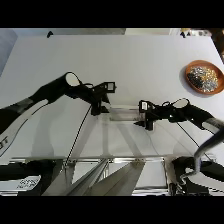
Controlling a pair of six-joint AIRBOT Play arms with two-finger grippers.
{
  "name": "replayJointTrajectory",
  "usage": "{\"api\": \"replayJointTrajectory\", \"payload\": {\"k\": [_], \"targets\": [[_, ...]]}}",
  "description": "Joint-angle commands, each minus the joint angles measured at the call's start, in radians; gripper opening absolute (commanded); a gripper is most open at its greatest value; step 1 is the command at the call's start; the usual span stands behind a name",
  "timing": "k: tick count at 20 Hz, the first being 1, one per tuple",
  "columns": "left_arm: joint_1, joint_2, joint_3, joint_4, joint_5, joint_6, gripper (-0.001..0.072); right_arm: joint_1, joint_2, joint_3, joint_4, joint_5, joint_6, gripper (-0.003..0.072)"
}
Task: Fold the box and place the chain.
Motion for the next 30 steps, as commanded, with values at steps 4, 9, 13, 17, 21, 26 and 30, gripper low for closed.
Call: {"api": "replayJointTrajectory", "payload": {"k": [4, 9, 13, 17, 21, 26, 30], "targets": [[0.051, 0.189, 0.001, 0.082, -0.122, -0.159, 0.0172, -0.001, 0.0, 0.0, 0.0, 0.002, 0.0, 0.0298], [0.018, 0.245, 0.001, 0.077, -0.219, -0.278, 0.0003, -0.001, 0.0, 0.0, 0.0, 0.002, 0.0, 0.0298], [-0.048, 0.244, 0.0, 0.077, -0.215, -0.372, 0.0003, -0.001, 0.0, 0.0, 0.0, 0.002, 0.0, 0.0298], [-0.123, 0.224, 0.0, 0.074, -0.159, -0.384, 0.0003, -0.001, 0.0, 0.0, 0.0, 0.002, 0.0, 0.0298], [-0.135, 0.164, -0.002, 0.0, -0.13, -0.384, 0.0004, -0.001, 0.0, 0.0, 0.0, 0.002, 0.0, 0.0298], [-0.134, 0.09, -0.002, -0.143, 0.159, -0.389, 0.0003, -0.001, 0.0, 0.0, 0.0, 0.002, 0.0, 0.0298], [-0.134, 0.076, -0.002, -0.192, 0.471, -0.566, 0.0004, -0.001, 0.0, 0.0, 0.0, 0.002, 0.0, 0.0298]]}}
